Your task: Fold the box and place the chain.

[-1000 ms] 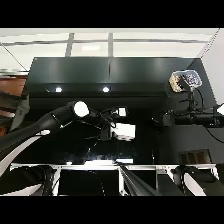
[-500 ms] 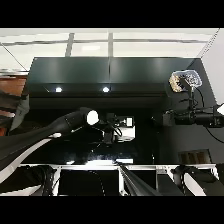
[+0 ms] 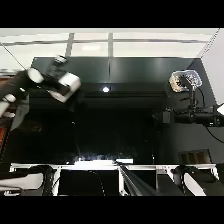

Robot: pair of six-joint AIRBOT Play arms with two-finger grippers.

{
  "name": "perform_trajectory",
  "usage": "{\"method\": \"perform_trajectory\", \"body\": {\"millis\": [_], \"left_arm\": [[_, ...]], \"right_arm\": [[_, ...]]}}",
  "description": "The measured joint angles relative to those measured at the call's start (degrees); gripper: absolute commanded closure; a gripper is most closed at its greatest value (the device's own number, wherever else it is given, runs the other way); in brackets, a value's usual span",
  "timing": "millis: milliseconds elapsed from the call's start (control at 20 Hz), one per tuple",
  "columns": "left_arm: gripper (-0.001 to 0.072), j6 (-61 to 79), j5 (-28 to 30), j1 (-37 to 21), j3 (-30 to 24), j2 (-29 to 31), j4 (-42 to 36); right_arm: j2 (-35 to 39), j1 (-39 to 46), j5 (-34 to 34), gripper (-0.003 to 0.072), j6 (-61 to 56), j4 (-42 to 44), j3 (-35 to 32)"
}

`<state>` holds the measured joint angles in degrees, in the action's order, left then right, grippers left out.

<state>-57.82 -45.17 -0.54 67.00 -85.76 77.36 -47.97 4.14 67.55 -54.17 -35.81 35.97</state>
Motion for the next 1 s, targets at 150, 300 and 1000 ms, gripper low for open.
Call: {"method": "perform_trajectory", "body": {"millis": [150, 300, 1000], "left_arm": [[0.042, -3.6, -2.9, -9.9, 13.6, -8.5, 0.9], [0.042, -5.5, -4.0, -15.0, 27.4, -17.4, 1.4], [0.0001, -10.6, -12.6, -13.5, 51.6, -31.7, 9.2]], "right_arm": [[0.0, 0.0, -1.8, 0.0674, -1.5, 0.0, 0.0], [0.0, 0.0, -3.9, 0.0673, -2.6, 0.0, 0.0], [0.0, 0.0, -5.2, 0.0673, -5.9, -0.2, 0.1]]}}
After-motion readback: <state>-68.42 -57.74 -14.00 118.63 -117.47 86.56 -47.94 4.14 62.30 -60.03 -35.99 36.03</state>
